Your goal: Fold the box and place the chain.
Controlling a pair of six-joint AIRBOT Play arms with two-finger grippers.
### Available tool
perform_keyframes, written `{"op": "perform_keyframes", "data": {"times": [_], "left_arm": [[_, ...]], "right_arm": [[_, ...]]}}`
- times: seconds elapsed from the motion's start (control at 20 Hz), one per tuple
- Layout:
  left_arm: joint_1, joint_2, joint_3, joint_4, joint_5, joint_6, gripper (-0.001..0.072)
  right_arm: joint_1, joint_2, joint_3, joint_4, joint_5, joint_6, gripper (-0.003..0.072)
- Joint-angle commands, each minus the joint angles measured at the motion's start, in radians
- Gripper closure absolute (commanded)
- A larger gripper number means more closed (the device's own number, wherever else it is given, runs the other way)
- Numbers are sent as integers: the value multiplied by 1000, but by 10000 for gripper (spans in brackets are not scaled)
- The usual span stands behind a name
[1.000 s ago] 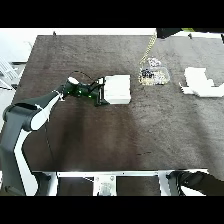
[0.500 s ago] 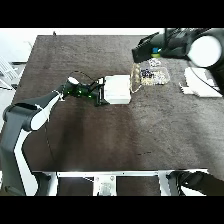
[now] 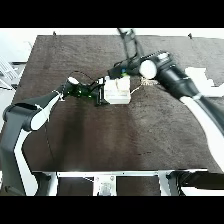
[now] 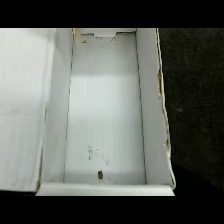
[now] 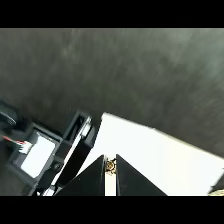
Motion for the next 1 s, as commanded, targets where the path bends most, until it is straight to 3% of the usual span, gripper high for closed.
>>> {"op": "perform_keyframes", "data": {"times": [0.0, 0.25, 0.3, 0.35, 0.5, 0.6, 0.7, 0.75, 0.85, 0.95], "left_arm": [[0, 0, 0, 0, 0, 0, 90], [0, 0, 0, 0, 0, 0, 90], [0, 0, 0, 0, -1, 0, 90], [0, 0, 0, 0, -1, 0, 90], [0, 0, 0, 0, -1, 0, 90], [0, 0, 0, 0, 0, 0, 90], [0, 0, 0, 0, 0, 0, 90], [0, 0, 0, 0, 0, 0, 90], [0, 0, 0, 0, 0, 0, 90], [0, 0, 0, 0, 0, 0, 90]], "right_arm": [[11, -151, -10, 36, -36, 2, 677], [11, -267, -45, 45, -37, 2, 648], [11, -260, -42, 44, -37, 2, 445], [10, -244, -37, 38, -35, 2, 395], [10, -126, -25, -14, 32, 2, 380], [-3, -43, -26, -140, 101, 3, 377], [-72, -3, -49, -184, 121, 30, 254], [-120, -1, -68, -183, 121, 42, 239], [-233, -2, -140, -168, 65, 60, 238], [-337, -6, -224, -86, -74, 58, 238]]}}
